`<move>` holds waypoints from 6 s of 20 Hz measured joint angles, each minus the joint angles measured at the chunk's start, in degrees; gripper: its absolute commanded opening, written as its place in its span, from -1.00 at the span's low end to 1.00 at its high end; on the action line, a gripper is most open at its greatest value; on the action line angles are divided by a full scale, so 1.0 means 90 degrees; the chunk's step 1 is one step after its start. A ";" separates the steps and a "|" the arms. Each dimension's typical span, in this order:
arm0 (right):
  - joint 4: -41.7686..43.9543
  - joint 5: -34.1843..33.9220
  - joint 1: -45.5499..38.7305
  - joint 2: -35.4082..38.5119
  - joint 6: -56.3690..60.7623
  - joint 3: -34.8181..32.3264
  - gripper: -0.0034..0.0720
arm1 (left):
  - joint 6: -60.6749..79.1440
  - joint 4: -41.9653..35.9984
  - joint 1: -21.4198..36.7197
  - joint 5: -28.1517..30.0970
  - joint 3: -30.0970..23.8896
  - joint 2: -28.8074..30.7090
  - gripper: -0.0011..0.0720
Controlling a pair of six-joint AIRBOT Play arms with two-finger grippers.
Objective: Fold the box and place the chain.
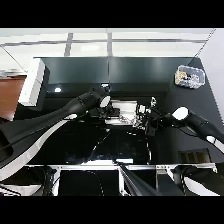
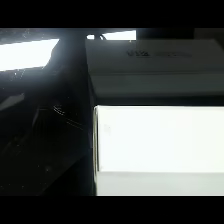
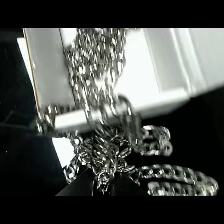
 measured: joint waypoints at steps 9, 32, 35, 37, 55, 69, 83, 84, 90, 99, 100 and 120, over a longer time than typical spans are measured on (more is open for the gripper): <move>-0.1107 0.1149 0.0000 0.2045 0.3640 0.1263 -0.86 | 0.0000 -0.0002 0.0000 0.0002 0.0000 0.0000 -0.89; 0.1999 0.2140 0.0000 0.1328 0.4935 0.4012 -0.86 | -0.0002 -0.0002 0.0000 0.0002 0.0000 0.0000 -0.89; 0.1732 0.2203 0.0000 0.1078 0.5005 0.3432 -0.86 | -0.0002 -0.0002 0.0000 0.0002 0.0000 0.0000 -0.89; 0.1547 0.2186 0.0000 0.1001 0.5117 0.2943 -0.86 | 0.0000 -0.0002 0.0000 0.0002 0.0000 0.0000 -0.89; -0.0265 0.3196 -0.1183 0.0279 0.5289 0.1603 0.94 | 0.0000 0.0000 0.0000 0.0002 -0.0002 0.0000 -0.89; -0.1248 0.0937 0.0170 -0.0041 0.0580 0.0772 0.95 | -0.0002 0.0000 0.0000 0.0007 -0.0002 0.0000 -0.89; -0.0253 0.0180 0.0214 -0.0818 -0.0741 0.0755 0.59 | 0.0000 0.0000 0.0000 0.0002 -0.0002 0.0000 -0.89; -0.0236 0.0172 0.0187 -0.0843 -0.0750 0.0758 0.17 | 0.0000 0.0000 0.0000 0.0000 -0.0002 0.0000 -0.89; -0.0250 0.0114 0.0124 -0.0882 -0.0648 0.0760 -0.88 | 0.0000 0.0000 0.0000 0.0002 -0.0002 0.0000 -0.89; -0.0928 0.1498 -0.0381 0.0333 0.2237 0.1146 -0.88 | 0.0000 0.0000 0.0000 0.0000 -0.0002 0.0000 -0.89; -0.0852 0.1872 -0.0483 0.0561 0.2538 0.1328 -0.88 | 0.0000 0.0000 0.0000 0.0000 -0.0002 0.0000 -0.89; 0.1846 0.2006 -0.0294 0.0432 0.3747 0.1775 0.06 | 0.0000 0.0000 0.0000 0.0015 -0.0002 0.0000 -0.89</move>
